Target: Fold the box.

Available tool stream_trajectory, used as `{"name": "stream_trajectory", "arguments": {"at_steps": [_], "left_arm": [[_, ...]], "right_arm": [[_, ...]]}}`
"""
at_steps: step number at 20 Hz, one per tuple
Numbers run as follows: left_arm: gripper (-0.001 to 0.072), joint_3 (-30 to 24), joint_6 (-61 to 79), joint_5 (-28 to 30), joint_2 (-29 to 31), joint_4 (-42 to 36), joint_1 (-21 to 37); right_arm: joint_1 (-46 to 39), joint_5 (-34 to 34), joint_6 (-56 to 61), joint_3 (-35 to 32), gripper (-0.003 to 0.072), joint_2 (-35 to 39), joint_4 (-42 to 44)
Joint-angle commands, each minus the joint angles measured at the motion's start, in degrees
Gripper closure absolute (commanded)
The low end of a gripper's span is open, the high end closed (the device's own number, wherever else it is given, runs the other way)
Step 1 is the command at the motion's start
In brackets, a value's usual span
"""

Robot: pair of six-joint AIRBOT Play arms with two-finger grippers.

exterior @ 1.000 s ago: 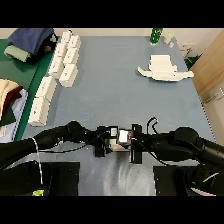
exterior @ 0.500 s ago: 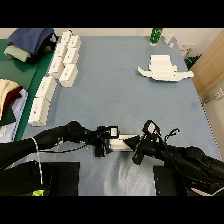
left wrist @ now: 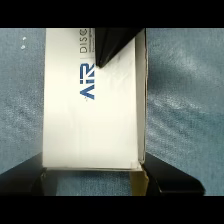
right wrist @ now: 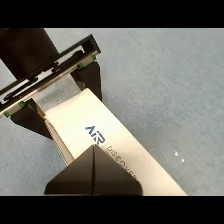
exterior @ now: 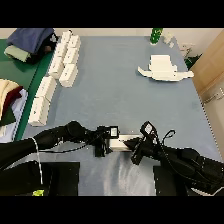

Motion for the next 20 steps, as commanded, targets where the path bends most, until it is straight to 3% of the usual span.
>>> {"name": "stream_trajectory", "arguments": {"at_steps": [1, 13, 20], "left_arm": [[0.0193, 0.0, 0.0, 0.0, 0.0, 0.0, 0.0], [0.0193, 0.0, 0.0, 0.0, 0.0, 0.0, 0.0], [0.0193, 0.0, 0.0, 0.0, 0.0, 0.0, 0.0]], "right_arm": [[0.0, -1.4, 0.1, -0.2, 0.0682, -1.4, 0.0], [0.0, -2.1, 0.1, -0.1, 0.0682, -3.9, 0.0], [0.0, -1.0, 0.1, -0.1, 0.0682, 2.1, 0.0]]}}
